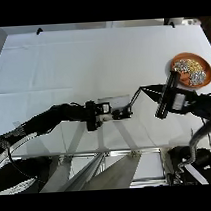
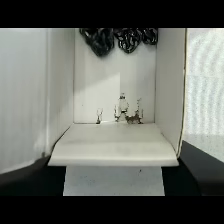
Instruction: Fold the box and place the chain.
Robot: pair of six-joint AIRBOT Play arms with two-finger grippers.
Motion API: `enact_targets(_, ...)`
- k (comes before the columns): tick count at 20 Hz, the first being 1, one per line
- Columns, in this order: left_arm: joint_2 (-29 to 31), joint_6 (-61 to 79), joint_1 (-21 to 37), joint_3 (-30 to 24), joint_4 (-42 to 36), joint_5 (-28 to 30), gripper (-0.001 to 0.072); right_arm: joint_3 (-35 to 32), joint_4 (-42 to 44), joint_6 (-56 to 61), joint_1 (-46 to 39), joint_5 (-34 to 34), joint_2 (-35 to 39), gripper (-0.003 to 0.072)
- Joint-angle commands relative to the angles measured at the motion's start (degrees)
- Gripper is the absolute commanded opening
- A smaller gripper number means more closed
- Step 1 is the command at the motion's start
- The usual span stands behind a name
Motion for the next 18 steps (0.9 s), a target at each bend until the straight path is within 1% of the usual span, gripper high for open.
enact_targets(1, 0.0, 0.0, 0.0, 0.0, 0.0, 0.0, 0.0142, 0.0, 11.8, 0.5, 0.0, 0.0, 3.6, 0.0010)
enact_targets(2, 0.0, 0.0, 0.0, 0.0, 0.0, 0.0, 0.0142, 0.0, 14.4, 0.3, 0.0, -0.1, 3.6, 0.0010)
enact_targets(7, 0.0, 0.0, 0.0, 0.0, 0.0, 0.0, 0.0142, 0.0, 21.6, -0.5, 0.0, -0.6, 3.6, 0.0010)
enact_targets(11, 0.0, 0.0, 0.0, 0.0, 0.0, 0.0, 0.0142, 0.0, 35.1, -8.0, 0.0, -0.7, 3.6, 0.0010)
enact_targets(13, 0.0, 0.0, 0.0, 0.0, 0.0, 0.0, 0.0142, 0.0, 39.4, -10.5, 0.0, -0.7, 3.4, 0.0010)
enact_targets(16, 0.0, 0.0, 0.0, 0.0, 0.0, 0.0, 0.0142, 0.0, 40.0, -10.1, 0.0, 0.3, 1.4, 0.0010)
enact_targets(18, 0.0, 0.0, 0.0, 0.0, 0.0, 0.0, 0.0142, 0.0, 39.9, -9.8, 0.0, 3.2, -1.8, 0.0010)
